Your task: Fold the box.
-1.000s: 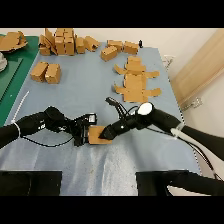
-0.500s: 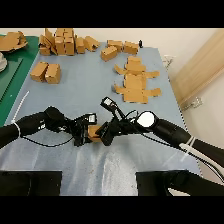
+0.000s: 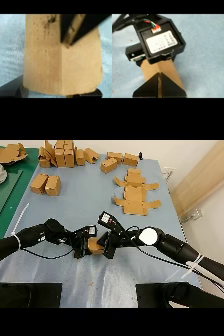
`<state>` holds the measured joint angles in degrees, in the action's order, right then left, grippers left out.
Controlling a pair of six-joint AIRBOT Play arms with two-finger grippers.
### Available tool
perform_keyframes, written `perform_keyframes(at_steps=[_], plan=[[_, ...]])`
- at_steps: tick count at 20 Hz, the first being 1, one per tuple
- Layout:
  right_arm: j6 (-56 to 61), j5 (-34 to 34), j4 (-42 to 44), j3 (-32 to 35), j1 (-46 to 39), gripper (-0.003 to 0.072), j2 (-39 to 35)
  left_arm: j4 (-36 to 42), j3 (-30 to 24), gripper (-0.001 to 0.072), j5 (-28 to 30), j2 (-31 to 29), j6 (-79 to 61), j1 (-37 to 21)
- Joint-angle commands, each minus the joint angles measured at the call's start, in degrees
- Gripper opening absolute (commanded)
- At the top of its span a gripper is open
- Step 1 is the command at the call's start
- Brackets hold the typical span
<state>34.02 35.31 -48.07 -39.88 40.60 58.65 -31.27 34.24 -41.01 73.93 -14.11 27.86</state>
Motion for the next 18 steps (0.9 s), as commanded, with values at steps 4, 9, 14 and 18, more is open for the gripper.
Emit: perform_keyframes(at_steps=[4,9,14,18], plan=[[-0.35,-3.02,-11.28,-0.04,0.07,0.0429,-0.55,-0.02,-0.02,0.0394,0.02,0.02,0.0,0.0],[-7.06,-2.47,-11.02,-0.07,0.74,0.0429,-0.39,-0.02,0.0,0.0395,0.02,0.02,0.0,0.0],[-10.1,1.6,-8.22,-0.04,3.08,0.0429,-0.39,-0.02,0.0,0.0394,0.02,0.02,0.0,0.0],[-12.96,1.79,-8.76,-0.02,2.95,0.0429,0.31,-0.02,0.0,0.0394,0.02,0.02,0.0,0.0]])
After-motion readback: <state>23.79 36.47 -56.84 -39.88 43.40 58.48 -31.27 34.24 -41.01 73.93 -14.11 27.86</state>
